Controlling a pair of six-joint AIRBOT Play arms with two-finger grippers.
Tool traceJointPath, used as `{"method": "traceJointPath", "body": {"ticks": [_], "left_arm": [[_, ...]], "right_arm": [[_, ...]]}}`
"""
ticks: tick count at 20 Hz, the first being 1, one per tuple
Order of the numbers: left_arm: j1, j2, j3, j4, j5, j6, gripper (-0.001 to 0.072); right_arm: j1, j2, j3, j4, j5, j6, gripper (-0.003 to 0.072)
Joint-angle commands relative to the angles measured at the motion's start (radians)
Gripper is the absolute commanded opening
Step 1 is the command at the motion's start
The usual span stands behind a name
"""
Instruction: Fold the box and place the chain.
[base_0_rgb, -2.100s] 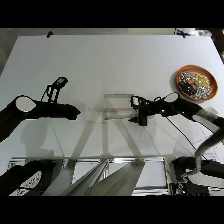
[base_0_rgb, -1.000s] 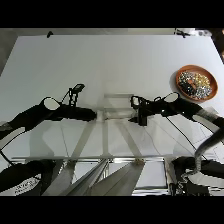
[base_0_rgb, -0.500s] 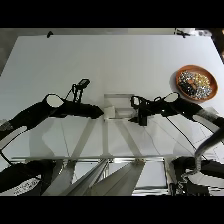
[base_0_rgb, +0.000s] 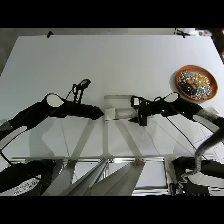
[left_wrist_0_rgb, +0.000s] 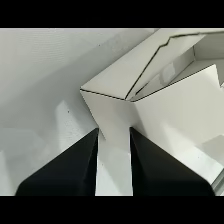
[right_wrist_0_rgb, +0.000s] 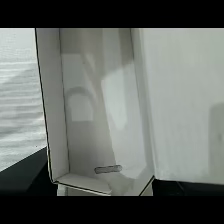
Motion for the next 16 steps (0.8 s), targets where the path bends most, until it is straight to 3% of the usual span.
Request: {"method": "traceJointPath", "body": {"ticks": [1, 11, 12, 13, 14, 16], "left_arm": [[0.003, 0.010, 0.000, 0.035, -0.050, 0.000, 0.0351], [0.007, 0.062, 0.000, 0.031, -0.060, -0.002, 0.0355], [0.007, 0.062, 0.000, 0.031, -0.060, -0.002, 0.0384], [0.007, 0.061, 0.000, 0.032, -0.059, -0.003, 0.0499], [0.005, 0.058, 0.000, 0.034, -0.055, -0.009, 0.0532], [0.001, 0.048, 0.000, 0.047, -0.028, -0.063, 0.0532]], "right_arm": [[0.000, 0.001, 0.000, 0.003, -0.002, 0.006, 0.0315], [0.000, 0.001, 0.000, 0.003, -0.002, 0.006, 0.0315], [0.000, 0.001, 0.000, 0.003, -0.002, 0.006, 0.0315], [0.000, 0.001, 0.000, 0.003, -0.002, 0.006, 0.0315], [0.000, 0.001, 0.000, 0.003, -0.002, 0.006, 0.0315], [0.000, 0.001, 0.000, 0.003, -0.002, 0.006, 0.0315]]}}
